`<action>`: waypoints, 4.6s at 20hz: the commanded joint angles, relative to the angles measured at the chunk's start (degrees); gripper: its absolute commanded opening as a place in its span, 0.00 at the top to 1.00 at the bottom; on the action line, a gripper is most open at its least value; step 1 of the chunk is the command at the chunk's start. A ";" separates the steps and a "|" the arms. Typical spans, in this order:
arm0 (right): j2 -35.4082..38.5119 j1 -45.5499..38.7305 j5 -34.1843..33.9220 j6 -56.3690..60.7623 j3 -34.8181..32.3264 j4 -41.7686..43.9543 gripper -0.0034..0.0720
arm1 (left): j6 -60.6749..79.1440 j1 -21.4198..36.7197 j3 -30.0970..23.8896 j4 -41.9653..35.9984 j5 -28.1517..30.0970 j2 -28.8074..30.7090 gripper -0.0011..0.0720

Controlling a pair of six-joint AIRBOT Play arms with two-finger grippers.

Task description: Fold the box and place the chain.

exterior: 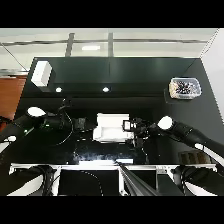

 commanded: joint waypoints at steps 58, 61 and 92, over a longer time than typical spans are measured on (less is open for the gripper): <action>0.00 0.02 0.02 0.00 0.00 -1.01 0.40 | -87.36 -44.35 28.39 64.37 -4.57 -14.51 0.95; 0.00 0.02 0.02 0.00 0.00 -1.01 0.40 | -87.34 -44.35 28.41 63.78 -4.13 -14.49 0.83; 3.48 0.00 1.33 11.82 0.35 -9.29 0.07 | -86.55 -42.32 28.39 63.78 -3.56 -15.54 0.94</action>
